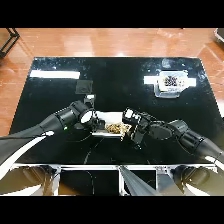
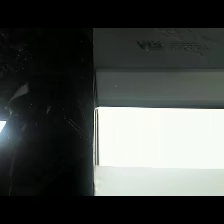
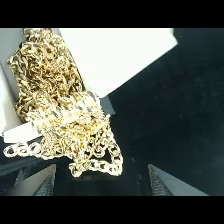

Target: Fold the box and place the chain.

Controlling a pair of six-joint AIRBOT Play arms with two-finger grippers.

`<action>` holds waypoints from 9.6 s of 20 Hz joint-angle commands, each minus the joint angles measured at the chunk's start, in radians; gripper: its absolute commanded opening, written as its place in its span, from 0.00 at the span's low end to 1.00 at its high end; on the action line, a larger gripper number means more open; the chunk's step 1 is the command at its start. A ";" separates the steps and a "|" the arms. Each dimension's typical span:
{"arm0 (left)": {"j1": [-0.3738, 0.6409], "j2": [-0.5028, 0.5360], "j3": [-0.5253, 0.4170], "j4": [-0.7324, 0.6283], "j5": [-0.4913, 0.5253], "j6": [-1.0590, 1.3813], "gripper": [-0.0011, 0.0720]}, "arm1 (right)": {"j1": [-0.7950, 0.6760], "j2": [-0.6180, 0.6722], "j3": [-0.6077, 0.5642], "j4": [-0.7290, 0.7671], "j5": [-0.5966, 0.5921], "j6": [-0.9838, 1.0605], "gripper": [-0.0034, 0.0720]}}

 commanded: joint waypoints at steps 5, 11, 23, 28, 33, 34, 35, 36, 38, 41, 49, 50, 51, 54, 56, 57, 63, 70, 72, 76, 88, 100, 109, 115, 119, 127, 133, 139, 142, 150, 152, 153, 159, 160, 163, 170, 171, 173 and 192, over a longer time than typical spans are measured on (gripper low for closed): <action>-0.001 0.000 0.001 -0.003 -0.012 0.000 0.05 | 0.053 -0.079 -0.002 0.062 0.051 -0.084 0.98; -0.001 0.000 0.001 -0.003 -0.012 0.000 0.05 | 0.055 -0.111 -0.002 0.111 0.166 -0.083 0.98; -0.001 0.000 0.001 -0.003 -0.012 0.000 0.05 | 0.055 -0.127 -0.002 0.129 0.087 -0.060 0.97; -0.001 0.000 0.001 -0.003 -0.013 0.000 0.05 | 0.055 -0.127 -0.002 0.129 0.084 -0.043 0.11; -0.001 0.000 0.001 -0.003 -0.013 0.000 0.05 | 0.054 -0.071 -0.001 0.125 0.055 0.099 0.07; -0.001 0.000 0.001 -0.003 -0.012 0.000 0.05 | 0.048 -0.038 0.003 0.125 0.029 0.117 0.07; -0.001 0.000 0.001 -0.003 -0.012 0.000 0.05 | 0.035 0.002 0.010 0.125 -0.011 0.140 0.07; -0.001 0.000 0.001 -0.003 -0.012 0.000 0.05 | 0.016 0.042 0.019 0.125 -0.052 0.162 0.07; -0.001 0.000 0.001 -0.002 -0.010 0.000 0.05 | -0.033 0.130 0.042 0.125 -0.120 0.208 0.07; -0.001 0.000 0.001 -0.002 -0.011 0.000 0.05 | -0.092 0.243 0.115 0.130 -0.219 0.279 0.07; -0.001 0.000 0.001 -0.002 0.002 0.001 0.05 | -0.002 0.242 0.214 0.419 -0.146 0.346 0.07; -0.001 0.000 0.001 -0.003 0.005 0.000 0.05 | 0.027 0.224 0.214 0.417 -0.121 0.376 0.07; -0.001 0.000 0.001 -0.003 0.005 0.000 0.05 | 0.055 0.199 0.214 0.417 -0.098 0.395 0.07; -0.001 0.000 0.001 -0.002 0.009 0.001 0.05 | 0.082 0.120 0.214 0.417 -0.090 0.433 0.07; -0.001 0.000 0.001 -0.002 0.013 0.000 0.05 | 0.082 0.082 0.214 0.412 -0.087 0.446 0.07; -0.001 0.000 0.001 -0.002 0.012 0.000 0.05 | 0.082 0.070 0.214 0.404 -0.083 0.445 0.07; -0.001 0.000 0.001 -0.003 0.012 0.001 0.05 | 0.081 0.061 0.214 0.365 -0.111 0.446 0.52; 0.000 0.000 0.003 -0.003 0.011 0.001 0.05 | -0.143 0.207 0.214 0.316 -0.454 0.446 0.63; 0.001 0.002 0.003 -0.003 0.004 0.000 0.05 | -0.260 0.286 0.214 0.267 -0.579 0.469 0.63; 0.000 0.008 0.048 -0.006 -0.041 0.000 0.59 | -0.427 0.371 0.214 0.122 -0.719 0.578 0.98; -0.020 0.455 0.140 0.150 -0.509 0.162 0.71 | -0.461 0.376 0.214 0.076 -0.546 0.587 0.98; 0.438 0.642 -0.169 -0.156 0.001 0.559 0.71 | -0.269 0.337 0.216 0.116 -0.489 0.774 0.98; 0.404 0.643 -0.195 -0.229 0.003 0.572 0.71 | -0.238 -0.199 0.608 0.055 -0.466 0.748 0.98; 0.389 0.643 -0.195 -0.254 0.051 0.569 0.71 | -0.149 -0.355 0.665 0.056 -0.518 0.594 0.98; 0.389 0.640 -0.195 -0.241 0.097 0.569 0.71 | -0.089 -0.355 0.666 0.059 -0.528 0.521 0.98; 0.392 0.640 -0.195 -0.044 0.100 0.513 0.71 | -0.034 -0.354 0.668 0.061 -0.683 0.356 0.98; 0.425 0.639 -0.232 -0.058 0.074 0.489 0.71 | -0.032 -0.354 0.668 0.061 -0.705 0.235 0.98; 0.450 0.639 -0.249 -0.059 0.064 0.489 0.71 | -0.018 -0.354 0.668 0.073 -0.707 0.155 0.98; 0.478 0.639 -0.249 -0.059 0.066 0.489 0.71 | 0.018 -0.354 0.667 0.041 -0.676 0.129 0.98; 0.523 0.639 -0.249 -0.059 0.069 0.494 0.71 | 0.069 -0.355 0.667 -0.082 -0.625 0.126 0.75; 0.524 0.639 -0.249 -0.059 0.075 0.494 0.71 | 0.078 -0.355 0.667 -0.082 -0.624 0.126 0.63; 0.524 0.639 -0.249 -0.059 0.075 0.494 0.71 | 0.084 -0.355 0.667 -0.082 -0.624 0.126 0.60; 0.524 0.639 -0.249 -0.059 0.076 0.494 0.71 | 0.116 -0.355 0.667 -0.084 -0.621 0.129 0.50; 0.524 0.639 -0.249 -0.059 0.076 0.494 0.71 | 0.116 -0.355 0.667 -0.085 -0.618 0.135 0.50; 0.524 0.639 -0.249 -0.059 0.076 0.493 0.71 | 0.116 -0.355 0.667 -0.085 -0.617 0.148 0.44; 0.524 0.618 -0.249 -0.059 0.077 0.493 0.71 | 0.123 -0.355 0.667 -0.116 -0.595 0.157 0.28; 0.524 0.614 -0.249 -0.059 0.077 0.493 0.71 | 0.123 -0.355 0.667 -0.115 -0.591 0.157 0.28; 0.524 0.614 -0.249 -0.059 0.081 0.493 0.71 | 0.123 -0.355 0.667 -0.116 -0.590 0.158 0.28; 0.524 0.613 -0.249 -0.060 0.088 0.493 0.71 | 0.155 -0.384 0.667 -0.108 -0.600 0.250 0.50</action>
